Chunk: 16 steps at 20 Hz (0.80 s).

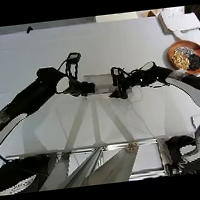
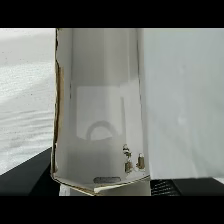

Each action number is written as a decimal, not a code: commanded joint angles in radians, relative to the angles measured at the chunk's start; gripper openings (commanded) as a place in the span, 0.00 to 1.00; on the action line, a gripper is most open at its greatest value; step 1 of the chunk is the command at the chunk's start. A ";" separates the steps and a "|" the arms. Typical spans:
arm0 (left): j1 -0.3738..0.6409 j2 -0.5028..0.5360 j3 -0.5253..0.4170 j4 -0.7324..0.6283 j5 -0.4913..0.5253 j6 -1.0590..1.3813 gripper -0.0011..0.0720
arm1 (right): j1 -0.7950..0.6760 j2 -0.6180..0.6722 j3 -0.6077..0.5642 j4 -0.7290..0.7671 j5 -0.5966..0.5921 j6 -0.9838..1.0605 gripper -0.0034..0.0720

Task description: Fold the box and place the chain.

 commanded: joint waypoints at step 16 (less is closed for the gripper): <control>0.517 0.069 -0.094 -0.740 -0.149 1.938 0.95 | 0.000 0.000 0.000 0.000 0.005 0.000 0.62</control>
